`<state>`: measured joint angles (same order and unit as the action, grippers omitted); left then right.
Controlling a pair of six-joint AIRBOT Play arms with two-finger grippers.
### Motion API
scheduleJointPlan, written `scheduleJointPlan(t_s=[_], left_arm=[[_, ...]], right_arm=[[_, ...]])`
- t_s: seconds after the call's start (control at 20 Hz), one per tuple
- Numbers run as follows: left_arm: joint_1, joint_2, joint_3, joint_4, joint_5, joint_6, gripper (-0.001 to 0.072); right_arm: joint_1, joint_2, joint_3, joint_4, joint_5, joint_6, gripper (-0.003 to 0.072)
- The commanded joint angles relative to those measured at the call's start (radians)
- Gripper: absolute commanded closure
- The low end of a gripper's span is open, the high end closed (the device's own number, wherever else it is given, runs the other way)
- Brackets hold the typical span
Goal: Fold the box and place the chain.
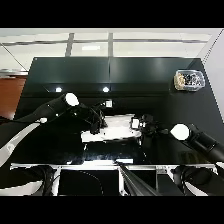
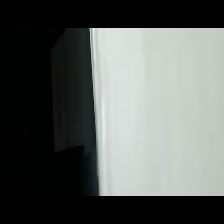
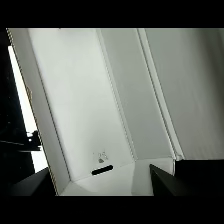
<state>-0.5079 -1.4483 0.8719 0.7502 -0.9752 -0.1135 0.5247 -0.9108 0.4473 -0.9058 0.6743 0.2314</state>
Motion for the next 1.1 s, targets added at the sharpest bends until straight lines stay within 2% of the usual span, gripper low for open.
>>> scheduleJointPlan(t_s=[0.0,0.15,0.35,0.75,1.05], left_arm=[[0.0,-0.001,0.001,0.001,-0.001,0.001,0.0681],[-0.002,0.0,0.001,0.009,0.003,0.002,0.0683],[-0.025,0.0,0.001,0.08,0.002,0.002,0.0684],[-0.037,0.016,0.002,0.082,0.003,0.006,0.0684],[-0.038,0.048,0.002,0.083,0.01,0.01,0.0683]], right_arm=[[-0.019,0.002,0.011,-0.002,-0.006,-0.001,-0.0018],[-0.019,0.002,0.017,0.071,-0.003,-0.001,-0.0017],[-0.043,0.002,0.016,0.076,-0.006,-0.001,-0.0017],[-0.053,-0.018,0.016,0.092,0.02,-0.015,-0.0017],[-0.052,-0.045,0.016,0.237,0.04,-0.122,-0.0017]])
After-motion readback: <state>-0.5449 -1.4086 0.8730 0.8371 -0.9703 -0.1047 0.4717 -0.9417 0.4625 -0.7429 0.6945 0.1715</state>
